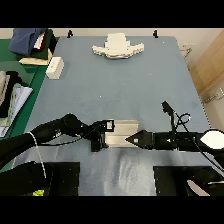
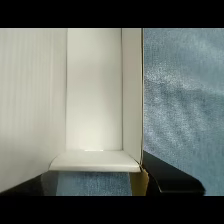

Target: Fold the box.

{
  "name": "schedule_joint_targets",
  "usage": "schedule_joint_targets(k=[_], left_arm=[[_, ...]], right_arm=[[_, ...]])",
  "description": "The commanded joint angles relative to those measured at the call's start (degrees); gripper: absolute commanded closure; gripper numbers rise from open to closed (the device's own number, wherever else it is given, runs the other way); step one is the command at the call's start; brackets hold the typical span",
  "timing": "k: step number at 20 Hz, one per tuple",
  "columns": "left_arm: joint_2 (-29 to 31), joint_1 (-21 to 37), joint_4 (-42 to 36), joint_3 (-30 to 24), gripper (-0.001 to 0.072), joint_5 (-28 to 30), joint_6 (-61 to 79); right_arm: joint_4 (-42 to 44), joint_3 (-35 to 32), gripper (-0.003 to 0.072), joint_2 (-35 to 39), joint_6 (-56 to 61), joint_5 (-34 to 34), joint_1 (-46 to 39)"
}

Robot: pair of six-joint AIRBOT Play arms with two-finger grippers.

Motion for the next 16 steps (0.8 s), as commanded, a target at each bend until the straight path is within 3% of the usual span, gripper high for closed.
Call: schedule_joint_targets(k=[1, 4, 5, 6, 7, 16], left_arm=[[0.0, 0.0, 2.4, 0.1, 0.0297, -0.6, -2.2], [0.0, -0.1, 2.2, 0.1, 0.0297, -0.6, -2.2], [0.0, -0.4, 2.3, 0.1, 0.0297, -0.4, -2.1], [0.0, -0.8, 2.2, 0.1, 0.0298, -0.4, -1.7], [0.0, -1.5, 2.2, 0.1, 0.0297, 0.2, -1.6], [-1.1, -4.9, 2.6, 0.1, 0.0297, 3.0, -2.0]], right_arm=[[0.3, 0.0, 0.0171, -2.5, 0.4, -1.3, 0.0], [1.0, 0.0, 0.0181, -5.2, 0.4, -2.6, 0.0], [2.1, 0.1, 0.0307, -5.9, 0.4, -3.4, 0.0], [2.7, 0.2, 0.0548, -6.5, 0.0, -4.3, 0.0], [2.7, 0.5, 0.0632, -7.2, -1.4, -5.4, 0.0], [2.1, 13.9, 0.0632, -24.8, -11.5, -10.3, 0.0]])
